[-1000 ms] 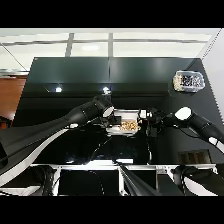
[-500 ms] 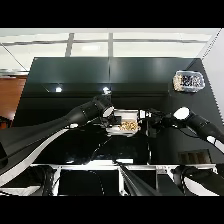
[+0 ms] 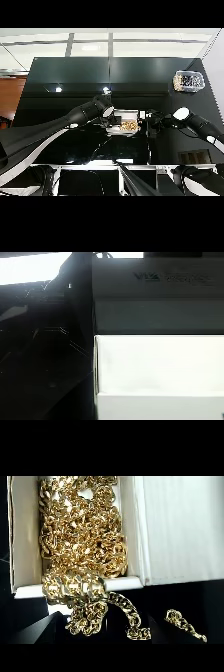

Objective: Fold the box and place the chain.

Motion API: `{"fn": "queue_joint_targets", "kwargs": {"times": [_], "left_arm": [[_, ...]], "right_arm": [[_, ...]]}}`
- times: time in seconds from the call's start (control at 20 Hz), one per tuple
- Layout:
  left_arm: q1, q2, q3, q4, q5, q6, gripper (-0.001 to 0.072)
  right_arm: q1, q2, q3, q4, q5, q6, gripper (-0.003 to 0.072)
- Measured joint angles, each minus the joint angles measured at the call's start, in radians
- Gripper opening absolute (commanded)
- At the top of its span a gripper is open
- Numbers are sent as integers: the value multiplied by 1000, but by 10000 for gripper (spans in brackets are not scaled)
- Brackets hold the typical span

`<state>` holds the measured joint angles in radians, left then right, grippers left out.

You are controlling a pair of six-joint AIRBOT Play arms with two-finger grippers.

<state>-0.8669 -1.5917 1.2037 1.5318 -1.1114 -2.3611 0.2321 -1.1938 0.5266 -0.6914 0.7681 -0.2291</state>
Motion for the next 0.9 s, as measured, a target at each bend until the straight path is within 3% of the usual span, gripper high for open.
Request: {"fn": "queue_joint_targets", "kwargs": {"times": [0.1, 0.25, 0.35, 0.65, 0.9], "left_arm": [[0, 0, 0, 0, 0, 0, 28], [0, 0, 0, 0, 0, 0, 28], [0, 0, 0, 0, 0, 0, 28], [0, 0, 0, 0, 0, 0, 28], [0, 0, 0, 0, 0, 0, 28]], "right_arm": [[0, -1, 0, 0, -3, 9, 602], [0, -1, 0, -1, -4, 22, 404], [0, -2, 0, -1, -6, 32, 18], [0, 14, 2, -2, -4, 155, 17], [-41, 155, 9, -25, 5, 444, 17]]}}
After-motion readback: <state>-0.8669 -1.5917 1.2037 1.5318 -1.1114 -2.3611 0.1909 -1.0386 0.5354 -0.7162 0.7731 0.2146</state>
